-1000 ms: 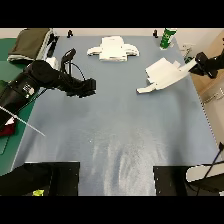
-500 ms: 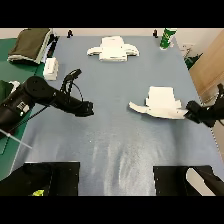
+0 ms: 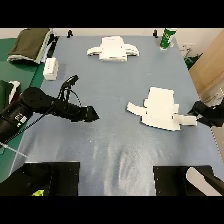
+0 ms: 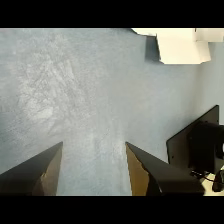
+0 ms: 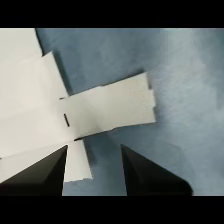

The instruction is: Fold the box.

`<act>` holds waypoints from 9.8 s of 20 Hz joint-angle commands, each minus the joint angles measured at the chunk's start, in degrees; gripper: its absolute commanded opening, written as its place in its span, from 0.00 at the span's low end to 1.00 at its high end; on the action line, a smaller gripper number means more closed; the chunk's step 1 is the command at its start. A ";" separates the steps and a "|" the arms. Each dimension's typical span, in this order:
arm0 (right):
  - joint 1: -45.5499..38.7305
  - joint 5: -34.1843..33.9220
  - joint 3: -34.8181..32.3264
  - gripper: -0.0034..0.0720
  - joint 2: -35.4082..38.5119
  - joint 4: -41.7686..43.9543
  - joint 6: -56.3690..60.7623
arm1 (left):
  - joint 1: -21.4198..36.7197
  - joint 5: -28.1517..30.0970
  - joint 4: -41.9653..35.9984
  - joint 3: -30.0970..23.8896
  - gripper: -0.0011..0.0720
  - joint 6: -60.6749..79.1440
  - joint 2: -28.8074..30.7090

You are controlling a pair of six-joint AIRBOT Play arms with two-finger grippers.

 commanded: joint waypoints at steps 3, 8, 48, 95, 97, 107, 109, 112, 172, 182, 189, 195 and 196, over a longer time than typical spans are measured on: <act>-8.20 -4.55 12.48 0.73 -16.15 -2.23 -4.15 | 0.04 2.21 -0.11 -0.17 0.82 0.02 0.17; -13.75 -4.63 13.31 0.59 -26.97 8.68 -22.05 | 0.02 2.25 -0.17 -0.17 0.82 -0.15 0.17; 0.83 -18.75 7.58 0.05 -31.85 28.09 -27.76 | -2.51 3.50 -2.73 -0.17 0.04 0.02 0.17; 57.07 20.44 -20.90 0.36 5.22 24.57 -18.38 | 8.74 -22.95 -18.67 15.52 0.03 38.73 -42.80; 54.38 22.43 -19.93 0.36 5.22 15.52 -11.54 | 5.38 -19.15 -19.61 15.52 0.03 45.62 -39.50; 38.77 19.54 -11.26 0.63 5.22 -19.21 13.73 | -15.89 11.80 -4.70 12.63 0.03 55.89 -16.59; 38.56 19.50 -9.53 0.65 5.25 -18.97 14.95 | -18.67 17.51 -3.02 8.50 0.03 58.88 -13.33; 38.58 19.34 -6.75 0.65 5.25 -14.62 15.61 | -21.49 25.24 1.20 1.90 0.03 62.03 -11.17; 38.60 12.92 -5.40 0.59 5.11 -5.46 13.46 | -15.28 -8.44 6.47 24.09 0.03 55.08 -27.12; 38.60 12.90 -5.38 0.59 5.11 -5.44 13.46 | -15.72 -8.92 6.60 24.11 0.03 53.11 -29.59; 38.62 12.92 -5.40 0.59 5.11 -5.46 13.46 | -15.78 -10.49 6.67 24.11 0.03 54.16 -31.76; 38.62 12.90 -5.38 0.59 5.11 -5.44 13.46 | -15.76 -12.72 7.78 25.59 0.03 55.08 -31.87; 38.62 12.90 -5.40 0.59 5.11 -5.46 13.46 | -15.78 -12.24 7.34 25.64 0.03 54.90 -31.87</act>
